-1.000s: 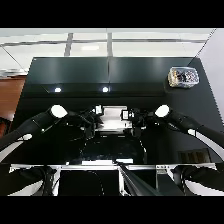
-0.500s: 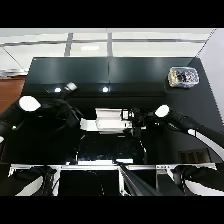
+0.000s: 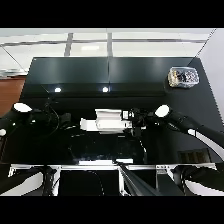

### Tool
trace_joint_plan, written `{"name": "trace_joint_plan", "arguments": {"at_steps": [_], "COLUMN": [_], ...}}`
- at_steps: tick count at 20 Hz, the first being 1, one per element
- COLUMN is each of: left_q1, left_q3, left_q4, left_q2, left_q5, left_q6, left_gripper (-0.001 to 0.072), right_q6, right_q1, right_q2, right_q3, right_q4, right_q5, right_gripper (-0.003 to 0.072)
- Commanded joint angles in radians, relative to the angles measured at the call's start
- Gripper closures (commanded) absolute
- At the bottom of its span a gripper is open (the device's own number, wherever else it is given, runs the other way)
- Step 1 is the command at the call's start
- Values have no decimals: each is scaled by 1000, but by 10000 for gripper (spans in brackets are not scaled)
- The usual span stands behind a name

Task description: Fold the box and place the chain.

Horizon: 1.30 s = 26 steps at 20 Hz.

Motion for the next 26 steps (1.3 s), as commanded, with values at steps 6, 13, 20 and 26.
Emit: {"name": "trace_joint_plan", "arguments": {"at_steps": [6, 13, 20, 26], "left_q1": [-193, -152, -163, -248], "left_q3": [7, 90, 143, 143], "left_q4": [-76, -101, -161, -167], "left_q2": [-107, -107, -107, -107], "left_q5": [98, -71, -109, -88], "left_q6": [-4, 149, 149, 147], "left_gripper": [682, 222, 81, 243], "right_q6": [0, 0, 0, 0], "right_q1": [0, 0, 0, 0], "right_q2": [0, 0, 0, 0], "right_q3": [0, 0, 0, 0], "right_q4": [0, 0, 0, 0], "right_q5": [1, 1, 1, 1], "right_gripper": [488, 488, 488, 488]}}
